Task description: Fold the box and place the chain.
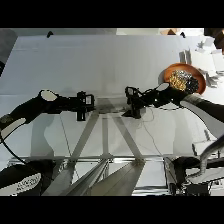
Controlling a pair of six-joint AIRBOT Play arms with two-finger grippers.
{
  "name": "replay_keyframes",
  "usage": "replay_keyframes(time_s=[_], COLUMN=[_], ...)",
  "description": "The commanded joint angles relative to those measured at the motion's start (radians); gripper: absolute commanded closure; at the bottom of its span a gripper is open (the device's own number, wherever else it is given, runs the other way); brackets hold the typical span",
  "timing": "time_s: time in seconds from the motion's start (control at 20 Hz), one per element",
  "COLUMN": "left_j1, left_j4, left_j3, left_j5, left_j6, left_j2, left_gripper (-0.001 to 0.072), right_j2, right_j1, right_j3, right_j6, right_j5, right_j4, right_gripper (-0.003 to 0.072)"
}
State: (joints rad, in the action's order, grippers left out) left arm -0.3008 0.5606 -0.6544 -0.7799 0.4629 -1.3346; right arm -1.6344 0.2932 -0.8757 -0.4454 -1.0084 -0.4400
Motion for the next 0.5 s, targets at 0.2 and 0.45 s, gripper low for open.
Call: replay_keyframes(time_s=[0.2, 0.45], left_j1=[-0.013, -0.013], left_j4=[-0.007, -0.033], left_j3=[0.0, 0.0], left_j5=[-0.002, -0.001], left_j6=[0.008, 0.01], left_j2=[-0.011, -0.011], left_gripper=[0.051, 0.0647], right_j2=[0.0, 0.0], right_j1=[0.001, 0.001], right_j3=[-0.001, -0.001], right_j6=[0.0, 0.0], right_j5=[-0.002, -0.002], right_j4=[0.0, -0.001], right_gripper=[0.0181, 0.0181])
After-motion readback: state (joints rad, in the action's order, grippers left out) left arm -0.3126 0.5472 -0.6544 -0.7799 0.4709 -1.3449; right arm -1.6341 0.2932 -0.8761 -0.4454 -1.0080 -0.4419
